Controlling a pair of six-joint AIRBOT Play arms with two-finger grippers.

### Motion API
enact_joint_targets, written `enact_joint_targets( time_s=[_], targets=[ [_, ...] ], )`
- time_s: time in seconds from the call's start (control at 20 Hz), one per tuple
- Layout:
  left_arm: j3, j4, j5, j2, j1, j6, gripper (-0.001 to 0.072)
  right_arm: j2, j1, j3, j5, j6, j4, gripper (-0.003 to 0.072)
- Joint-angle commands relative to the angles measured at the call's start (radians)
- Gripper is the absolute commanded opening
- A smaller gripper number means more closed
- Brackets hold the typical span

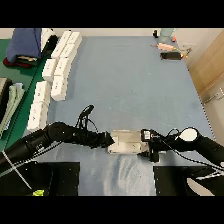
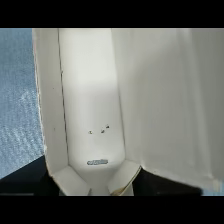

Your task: Fold the box.

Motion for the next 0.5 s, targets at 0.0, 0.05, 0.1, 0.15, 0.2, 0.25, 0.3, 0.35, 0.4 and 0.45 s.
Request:
enact_joint_targets(
  time_s=[0.0, 0.05, 0.1, 0.15, 0.2, 0.25, 0.3, 0.35, 0.4, 0.45],
  targets=[
    [0.01, 0.034, 0.008, -0.042, -0.023, -0.066, 0.0425, 0.0, 0.0, 0.001, 0.0, 0.0, 0.0, 0.0537],
    [0.027, 0.085, 0.01, -0.063, -0.047, -0.116, 0.0425, 0.0, 0.0, 0.001, 0.0, 0.0, 0.0, 0.0537],
    [0.055, 0.167, 0.009, -0.085, -0.081, -0.19, 0.0424, 0.0, 0.0, 0.001, 0.001, 0.0, 0.0, 0.0537],
    [0.086, 0.268, 0.008, -0.107, -0.119, -0.291, 0.0425, 0.0, 0.0, 0.001, 0.0, 0.0, 0.0, 0.0537],
    [0.114, 0.362, 0.005, -0.128, -0.154, -0.389, 0.0424, 0.0, 0.0, 0.0, 0.0, 0.0, 0.0, 0.0537],
    [0.143, 0.456, -0.008, -0.154, -0.186, -0.484, 0.0424, 0.0, 0.0, 0.001, 0.0, 0.0, 0.0, 0.0537],
    [0.166, 0.527, -0.03, -0.18, -0.208, -0.554, 0.0424, 0.0, 0.0, 0.001, 0.0, 0.0, 0.0, 0.0537],
    [0.19, 0.584, -0.068, -0.209, -0.221, -0.618, 0.0425, 0.0, 0.0, 0.001, 0.0, 0.0, 0.0, 0.0537],
    [0.212, 0.621, -0.106, -0.239, -0.229, -0.657, 0.0424, 0.0, 0.0, 0.001, 0.0, 0.0, 0.0, 0.0537],
    [0.236, 0.648, -0.14, -0.269, -0.237, -0.684, 0.0424, 0.0, 0.0, 0.0, 0.0, 0.0, 0.0, 0.0537]
  ],
)
